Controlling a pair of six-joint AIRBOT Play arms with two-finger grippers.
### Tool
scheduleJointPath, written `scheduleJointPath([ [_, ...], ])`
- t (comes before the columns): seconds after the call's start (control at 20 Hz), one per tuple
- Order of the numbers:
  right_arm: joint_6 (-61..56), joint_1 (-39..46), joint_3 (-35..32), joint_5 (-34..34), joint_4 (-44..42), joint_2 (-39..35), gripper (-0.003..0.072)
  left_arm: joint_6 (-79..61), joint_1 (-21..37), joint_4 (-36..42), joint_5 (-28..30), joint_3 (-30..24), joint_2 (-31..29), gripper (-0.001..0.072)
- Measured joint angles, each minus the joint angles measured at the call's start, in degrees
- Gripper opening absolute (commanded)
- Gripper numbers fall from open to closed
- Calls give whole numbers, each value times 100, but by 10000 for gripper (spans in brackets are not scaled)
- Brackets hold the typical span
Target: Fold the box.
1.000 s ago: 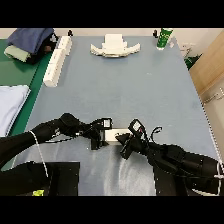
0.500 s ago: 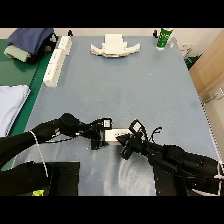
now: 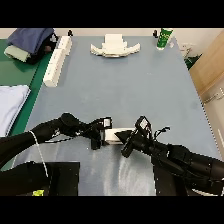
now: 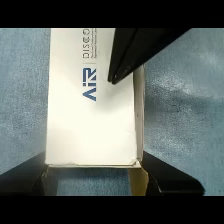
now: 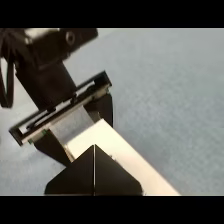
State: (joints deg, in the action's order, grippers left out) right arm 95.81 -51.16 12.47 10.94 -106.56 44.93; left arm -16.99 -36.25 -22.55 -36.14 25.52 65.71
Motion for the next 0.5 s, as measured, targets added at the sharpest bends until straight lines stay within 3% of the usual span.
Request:
scheduleJointPath([
  [0.15,0,151,304,-122,0,-127,4,-2,0,-13,0,0,0,471],
  [0.25,0,450,640,-610,4,-136,4,-4,0,-13,0,0,0,471],
  [0.5,-48,1928,2061,-3150,446,402,4,-9,0,-15,0,0,0,471],
])
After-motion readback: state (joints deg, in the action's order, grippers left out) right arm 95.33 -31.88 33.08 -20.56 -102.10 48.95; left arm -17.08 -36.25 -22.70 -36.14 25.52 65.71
